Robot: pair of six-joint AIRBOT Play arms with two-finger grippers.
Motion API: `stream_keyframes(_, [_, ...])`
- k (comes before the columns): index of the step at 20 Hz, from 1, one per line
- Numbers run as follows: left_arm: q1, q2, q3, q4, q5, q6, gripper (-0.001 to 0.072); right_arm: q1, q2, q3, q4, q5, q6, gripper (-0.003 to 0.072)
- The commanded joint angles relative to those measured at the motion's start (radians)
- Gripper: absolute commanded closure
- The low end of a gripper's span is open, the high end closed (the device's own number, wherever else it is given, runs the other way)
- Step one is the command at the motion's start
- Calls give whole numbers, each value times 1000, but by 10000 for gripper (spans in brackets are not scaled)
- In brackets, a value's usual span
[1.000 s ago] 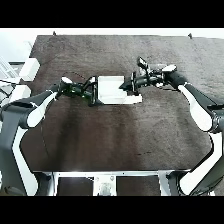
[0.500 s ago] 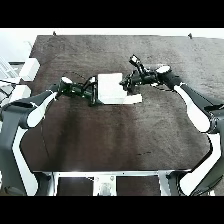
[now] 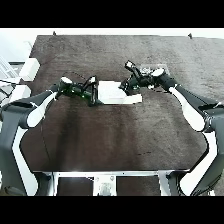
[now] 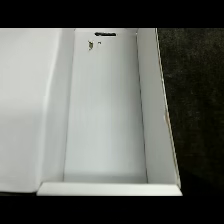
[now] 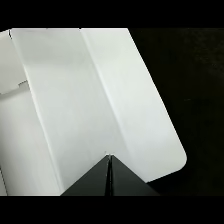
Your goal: Fold the box and place the chain.
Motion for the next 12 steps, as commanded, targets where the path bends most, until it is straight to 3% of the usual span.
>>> stream_keyframes(1, [-1, 0, 0, 0, 3, 1, 181, 4, -4, 0, -15, 2, -62, 677])
stream_keyframes(5, [-1, 0, 0, 0, 3, 1, 181, 4, 47, 0, -12, 2, -126, 680])
stream_keyframes(9, [0, 0, 0, 0, 5, 1, 181, -21, 178, -3, -31, 8, -89, 681])
stream_keyframes(12, [-1, 0, 0, 0, 11, 1, 181, -46, 306, -78, -91, 10, -88, 680])
